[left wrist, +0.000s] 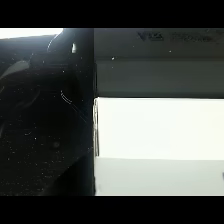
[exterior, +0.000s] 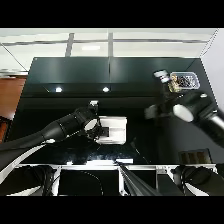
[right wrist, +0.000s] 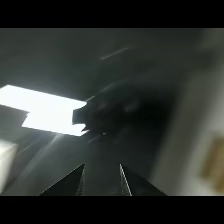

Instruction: Fold the box and place the chain.

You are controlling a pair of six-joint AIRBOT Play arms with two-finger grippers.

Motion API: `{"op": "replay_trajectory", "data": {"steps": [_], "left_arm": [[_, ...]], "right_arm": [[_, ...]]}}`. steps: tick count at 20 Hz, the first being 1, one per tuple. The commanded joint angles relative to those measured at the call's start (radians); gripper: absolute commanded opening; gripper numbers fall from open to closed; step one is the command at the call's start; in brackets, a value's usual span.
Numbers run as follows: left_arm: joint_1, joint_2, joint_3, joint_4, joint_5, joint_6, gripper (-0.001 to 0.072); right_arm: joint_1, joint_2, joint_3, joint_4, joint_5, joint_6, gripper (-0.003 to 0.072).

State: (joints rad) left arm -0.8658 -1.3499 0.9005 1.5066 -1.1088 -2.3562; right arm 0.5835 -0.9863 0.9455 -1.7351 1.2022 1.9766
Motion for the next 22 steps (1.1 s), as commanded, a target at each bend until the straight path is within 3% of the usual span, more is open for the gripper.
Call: {"op": "replay_trajectory", "data": {"steps": [1,2,3,4,6,8,11,15,16,22], "left_arm": [[0.001,0.0,0.001,0.0,0.008,0.0,0.0028],[0.001,0.0,0.001,-0.001,0.008,0.0,0.0028],[0.001,0.0,0.001,-0.001,0.008,0.0,0.0028],[0.001,0.0,0.001,-0.001,0.007,0.0,0.0028],[0.001,0.0,0.001,-0.001,0.008,0.0,0.0028],[0.001,0.0,0.001,0.0,0.008,0.0,0.0028],[0.001,0.0,0.0,-0.001,-0.001,0.0,0.0028],[0.001,0.0,0.001,0.001,0.001,0.0,0.0028],[0.001,0.0,0.0,0.001,0.001,0.0,0.0029],[0.001,0.0,0.001,0.002,0.002,0.0,0.0028]], "right_arm": [[-0.227,0.026,-0.03,-0.233,-0.138,-0.043,0.0275],[-0.302,0.002,-0.036,-0.229,-0.206,-0.04,0.0292],[-0.376,-0.037,-0.036,-0.228,-0.267,-0.011,0.0659],[-0.444,-0.081,-0.032,-0.199,-0.332,-0.006,0.072],[-0.555,-0.19,0.032,-0.047,-0.395,-0.005,0.072],[-0.649,-0.328,0.168,0.159,-0.394,0.022,0.072],[-0.737,-0.515,0.378,0.404,-0.294,0.236,0.072],[-0.744,-0.671,0.537,0.438,-0.246,0.352,0.072],[-0.744,-0.7,0.559,0.438,-0.241,0.362,0.0617],[-0.749,-0.786,0.589,0.431,-0.25,0.377,0.0612]]}}
